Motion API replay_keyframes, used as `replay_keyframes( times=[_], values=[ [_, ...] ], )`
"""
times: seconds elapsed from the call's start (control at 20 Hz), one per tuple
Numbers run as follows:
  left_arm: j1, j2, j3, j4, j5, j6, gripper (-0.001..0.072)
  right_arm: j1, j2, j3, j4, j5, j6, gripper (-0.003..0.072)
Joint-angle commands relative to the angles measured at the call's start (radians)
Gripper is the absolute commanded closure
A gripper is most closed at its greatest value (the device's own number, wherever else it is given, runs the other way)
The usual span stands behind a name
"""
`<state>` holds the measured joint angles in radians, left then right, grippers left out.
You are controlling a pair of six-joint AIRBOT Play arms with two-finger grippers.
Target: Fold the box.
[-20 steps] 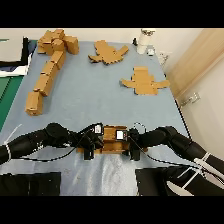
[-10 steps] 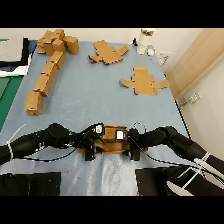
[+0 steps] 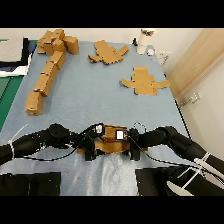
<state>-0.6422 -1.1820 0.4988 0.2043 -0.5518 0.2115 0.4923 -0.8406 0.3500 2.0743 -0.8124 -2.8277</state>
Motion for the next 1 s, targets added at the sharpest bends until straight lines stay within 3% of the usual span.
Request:
replay_keyframes(
  times=[0.0,0.05,0.1,0.15,0.25,0.5,0.75,0.95],
  values=[
    [0.002,0.004,0.0,0.006,0.0,-0.003,0.0121,0.0,0.0,0.0,0.001,0.0,0.0,0.0171],
    [0.01,0.014,-0.003,0.007,-0.005,-0.003,0.028,0.0,0.0,0.0,0.001,0.0,0.0,0.0171],
    [0.022,0.032,-0.003,0.031,-0.016,-0.003,0.0611,0.0,0.0,0.0,0.001,0.0,0.0,0.0171],
    [0.034,0.051,-0.003,0.061,-0.027,-0.024,0.0697,0.0,0.0,0.0,0.001,0.0,0.0,0.0171],
    [0.058,0.099,-0.003,0.152,-0.027,-0.178,0.0696,0.0,0.0,0.0,0.001,0.0,0.0,0.0171],
    [0.112,0.254,0.0,0.563,-0.098,-0.686,0.0697,0.0,0.0,0.0,0.001,0.0,0.0,0.0171],
    [0.305,0.397,-0.005,0.945,-0.237,-1.728,0.0697,0.0,0.0,0.0,0.001,0.0,0.0,0.0171],
    [0.444,0.368,-0.048,0.85,-0.35,-1.754,0.0698,0.0,0.0,0.0,0.001,0.0,0.0,0.0171]
  ],
)
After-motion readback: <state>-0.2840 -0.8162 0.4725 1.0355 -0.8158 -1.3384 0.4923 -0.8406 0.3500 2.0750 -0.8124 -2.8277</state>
